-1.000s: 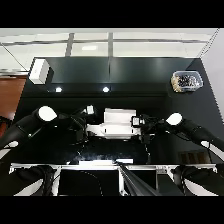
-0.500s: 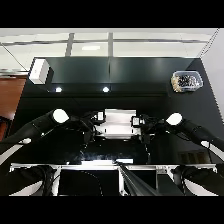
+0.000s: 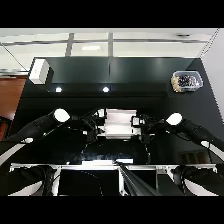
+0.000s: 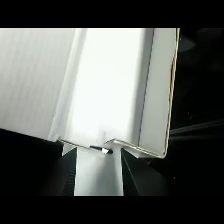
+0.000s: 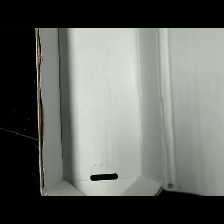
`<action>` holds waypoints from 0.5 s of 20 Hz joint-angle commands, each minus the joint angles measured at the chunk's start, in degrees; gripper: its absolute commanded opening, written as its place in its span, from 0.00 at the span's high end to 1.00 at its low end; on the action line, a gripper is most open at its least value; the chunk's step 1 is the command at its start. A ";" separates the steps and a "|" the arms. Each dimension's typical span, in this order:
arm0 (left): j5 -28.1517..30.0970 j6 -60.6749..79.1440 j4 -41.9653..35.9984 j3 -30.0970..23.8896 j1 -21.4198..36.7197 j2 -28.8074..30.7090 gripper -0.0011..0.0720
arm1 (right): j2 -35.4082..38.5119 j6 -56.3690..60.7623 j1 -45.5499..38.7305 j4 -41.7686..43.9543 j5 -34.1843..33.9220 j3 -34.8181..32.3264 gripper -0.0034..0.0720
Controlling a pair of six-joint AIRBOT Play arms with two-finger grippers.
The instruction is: Fold the box and place the chain.
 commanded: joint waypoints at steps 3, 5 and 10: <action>0.74 0.02 -6.01 0.04 -2.73 -1.60 0.67 | -0.02 -0.02 0.00 0.02 0.02 -0.02 0.68; 1.88 0.00 -5.99 0.04 -4.13 -2.27 0.68 | -0.02 -0.02 0.00 0.02 0.02 -0.02 0.68; 3.21 0.00 -5.75 0.04 -4.24 -2.78 0.67 | -0.02 0.00 0.00 0.02 0.02 -0.02 0.68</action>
